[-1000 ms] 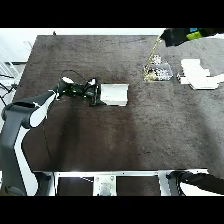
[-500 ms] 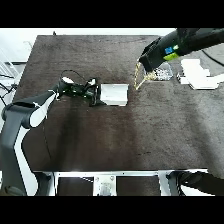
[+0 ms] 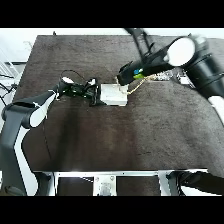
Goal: Fold the box and place the chain.
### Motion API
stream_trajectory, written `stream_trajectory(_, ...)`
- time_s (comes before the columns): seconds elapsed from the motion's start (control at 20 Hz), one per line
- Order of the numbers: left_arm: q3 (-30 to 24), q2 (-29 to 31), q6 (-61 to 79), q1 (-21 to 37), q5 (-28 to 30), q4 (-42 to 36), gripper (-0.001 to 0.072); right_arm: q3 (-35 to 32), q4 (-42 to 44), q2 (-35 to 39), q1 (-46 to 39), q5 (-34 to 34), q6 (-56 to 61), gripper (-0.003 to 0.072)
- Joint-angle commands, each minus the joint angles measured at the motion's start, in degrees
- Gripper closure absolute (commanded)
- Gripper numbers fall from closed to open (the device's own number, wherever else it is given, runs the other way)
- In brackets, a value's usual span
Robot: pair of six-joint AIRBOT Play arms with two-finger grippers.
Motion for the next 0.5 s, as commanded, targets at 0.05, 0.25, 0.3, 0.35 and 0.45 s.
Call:
stream_trajectory(0.05,0.00,0.02,0.00,-0.02,-0.04,0.02,0.0248,-11.15,2.10,-6.16,0.31,-21.29,-1.64,0.0679)
stream_trajectory(0.25,0.00,0.02,0.00,-0.02,-0.04,0.02,0.0248,-14.51,3.15,-12.98,0.24,-29.00,-1.57,0.0622)
stream_trajectory(0.3,0.00,0.02,0.00,-0.02,-0.02,0.02,0.0248,-14.49,2.58,-13.07,-0.11,-29.11,-1.60,0.0375)
stream_trajectory(0.35,0.00,0.02,0.00,-0.02,-0.02,0.02,0.0248,-14.19,1.66,-12.57,-0.68,-29.07,-1.60,0.0228)
stream_trajectory(0.45,0.00,0.02,0.00,-0.02,-0.02,0.02,0.0248,-13.88,-0.85,-8.79,-2.51,-28.26,-1.57,0.0240)
